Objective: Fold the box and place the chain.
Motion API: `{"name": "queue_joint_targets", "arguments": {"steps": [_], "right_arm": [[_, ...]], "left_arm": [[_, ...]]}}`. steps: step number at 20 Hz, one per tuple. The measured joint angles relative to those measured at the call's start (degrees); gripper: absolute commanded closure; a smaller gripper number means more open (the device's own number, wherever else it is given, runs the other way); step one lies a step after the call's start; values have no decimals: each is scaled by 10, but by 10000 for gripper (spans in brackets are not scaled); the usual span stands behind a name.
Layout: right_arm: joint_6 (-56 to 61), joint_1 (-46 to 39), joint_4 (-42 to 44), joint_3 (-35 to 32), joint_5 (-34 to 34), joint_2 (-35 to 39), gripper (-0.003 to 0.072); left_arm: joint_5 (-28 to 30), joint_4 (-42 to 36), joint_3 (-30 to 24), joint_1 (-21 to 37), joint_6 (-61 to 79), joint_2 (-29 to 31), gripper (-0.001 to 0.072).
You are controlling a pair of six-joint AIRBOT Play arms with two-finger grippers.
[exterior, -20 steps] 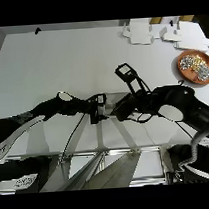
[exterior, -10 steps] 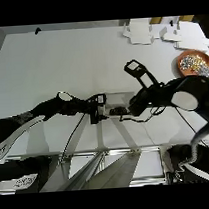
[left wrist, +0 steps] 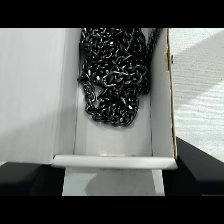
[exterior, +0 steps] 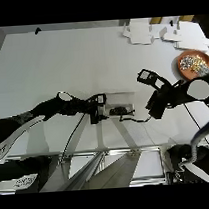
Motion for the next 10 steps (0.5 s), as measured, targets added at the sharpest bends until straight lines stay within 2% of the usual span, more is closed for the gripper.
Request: {"name": "queue_joint_targets", "arguments": {"steps": [5,6,10], "right_arm": [[-113,-17,66,-61,-39,-13,472],[-129,-18,71,-68,-52,-15,495],[-198,-20,81,-84,-119,-20,494]], "left_arm": [[0,0,0,0,0,0,391],[0,0,0,0,0,0,391],[0,0,0,0,0,0,391]]}}
